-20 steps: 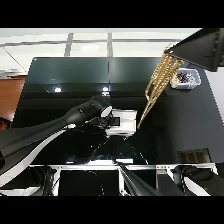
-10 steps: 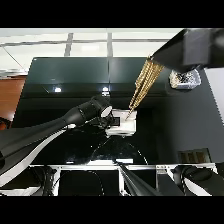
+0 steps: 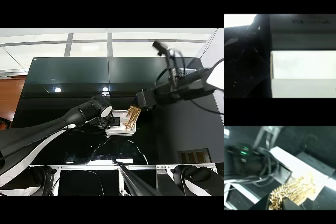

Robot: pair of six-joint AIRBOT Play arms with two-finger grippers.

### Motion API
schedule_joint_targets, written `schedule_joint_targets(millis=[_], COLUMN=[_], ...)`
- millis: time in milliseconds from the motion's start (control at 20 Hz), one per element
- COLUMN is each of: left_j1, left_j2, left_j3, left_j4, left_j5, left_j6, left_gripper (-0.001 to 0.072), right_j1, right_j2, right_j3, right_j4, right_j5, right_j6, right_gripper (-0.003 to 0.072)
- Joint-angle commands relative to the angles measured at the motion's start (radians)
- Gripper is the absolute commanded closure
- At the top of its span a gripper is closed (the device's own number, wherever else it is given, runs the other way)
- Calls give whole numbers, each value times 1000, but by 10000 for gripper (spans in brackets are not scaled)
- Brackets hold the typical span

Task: Fold the box and place the chain.

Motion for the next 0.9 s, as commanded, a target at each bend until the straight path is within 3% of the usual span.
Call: schedule_joint_targets(millis=[0,500,850], left_j1=[0,0,0], left_j2=[0,0,0], left_j3=[1,1,1], left_j4=[0,0,0], left_j5=[0,-2,-2], left_j6=[0,0,0], left_gripper=[682,682,682], right_j1=[3,-217,-198], right_j2=[1,152,151], right_j3=[-82,-77,-77], right_j4=[-13,-75,206], right_j5=[-25,179,110], right_j6=[-24,-55,-143], right_gripper=[669,669,669])
